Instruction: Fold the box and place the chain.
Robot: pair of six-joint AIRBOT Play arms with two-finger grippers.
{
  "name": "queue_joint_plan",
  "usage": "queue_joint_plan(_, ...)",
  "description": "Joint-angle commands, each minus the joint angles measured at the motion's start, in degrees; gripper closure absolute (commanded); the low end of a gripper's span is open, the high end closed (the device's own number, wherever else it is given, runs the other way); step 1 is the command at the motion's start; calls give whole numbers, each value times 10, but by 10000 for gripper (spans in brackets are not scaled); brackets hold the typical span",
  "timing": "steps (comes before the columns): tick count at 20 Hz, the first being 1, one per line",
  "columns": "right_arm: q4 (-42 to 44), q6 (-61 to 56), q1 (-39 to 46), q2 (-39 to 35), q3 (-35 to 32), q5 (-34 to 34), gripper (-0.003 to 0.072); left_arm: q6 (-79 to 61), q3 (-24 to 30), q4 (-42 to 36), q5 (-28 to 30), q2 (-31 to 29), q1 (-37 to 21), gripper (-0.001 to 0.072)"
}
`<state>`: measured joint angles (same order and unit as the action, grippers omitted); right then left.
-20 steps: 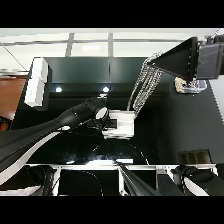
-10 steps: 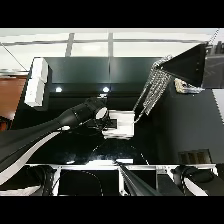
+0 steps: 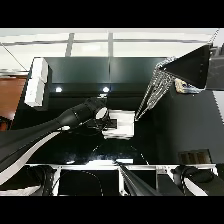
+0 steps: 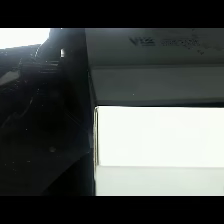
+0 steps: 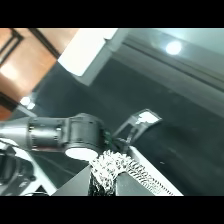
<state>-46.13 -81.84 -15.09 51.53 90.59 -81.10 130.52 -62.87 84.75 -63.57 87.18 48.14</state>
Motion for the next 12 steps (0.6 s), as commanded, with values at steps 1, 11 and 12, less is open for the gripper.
queue_joint_plan(1, 59, 9, 0, -1, 0, 6, 685, 0, 0, 0, 0, 0, 0, 684)
queue_joint_plan(11, 68, 21, -7, 0, -66, 10, 685, 0, 0, 0, 0, 0, 0, 684)
queue_joint_plan(12, 67, 24, -12, 0, -96, 26, 685, 0, 0, 0, 0, 0, 0, 684)
